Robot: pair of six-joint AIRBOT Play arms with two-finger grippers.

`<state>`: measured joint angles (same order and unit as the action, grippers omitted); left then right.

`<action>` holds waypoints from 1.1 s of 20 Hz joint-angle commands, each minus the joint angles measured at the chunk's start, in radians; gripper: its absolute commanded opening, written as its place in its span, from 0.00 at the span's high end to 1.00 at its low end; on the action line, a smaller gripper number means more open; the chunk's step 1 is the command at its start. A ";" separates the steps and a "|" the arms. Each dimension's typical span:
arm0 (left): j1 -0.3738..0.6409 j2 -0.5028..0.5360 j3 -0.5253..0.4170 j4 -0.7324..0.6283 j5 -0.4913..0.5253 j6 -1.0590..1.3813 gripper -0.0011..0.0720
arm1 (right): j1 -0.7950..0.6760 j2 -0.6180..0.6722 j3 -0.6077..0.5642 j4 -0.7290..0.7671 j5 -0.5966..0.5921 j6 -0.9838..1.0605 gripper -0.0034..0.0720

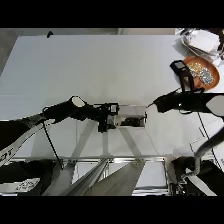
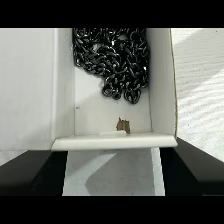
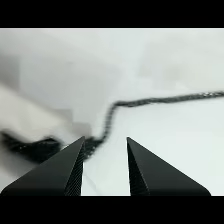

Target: Fold the box and place the chain.

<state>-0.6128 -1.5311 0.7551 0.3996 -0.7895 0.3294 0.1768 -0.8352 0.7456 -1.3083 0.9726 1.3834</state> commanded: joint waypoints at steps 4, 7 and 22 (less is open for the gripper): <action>0.000 0.000 0.000 0.000 0.000 0.000 0.55 | -0.237 -0.325 0.024 -0.080 -0.152 0.016 0.47; 0.000 0.000 0.000 0.000 0.000 0.000 0.55 | -0.245 -0.461 0.097 -0.082 -0.180 0.043 0.47; 0.000 0.000 0.000 0.000 0.000 0.000 0.55 | -0.245 -0.647 0.185 -0.073 -0.162 0.083 0.75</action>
<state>-0.6128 -1.5311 0.7551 0.3992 -0.7895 0.3294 -0.0681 -1.4715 0.9302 -1.3865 0.8112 1.4662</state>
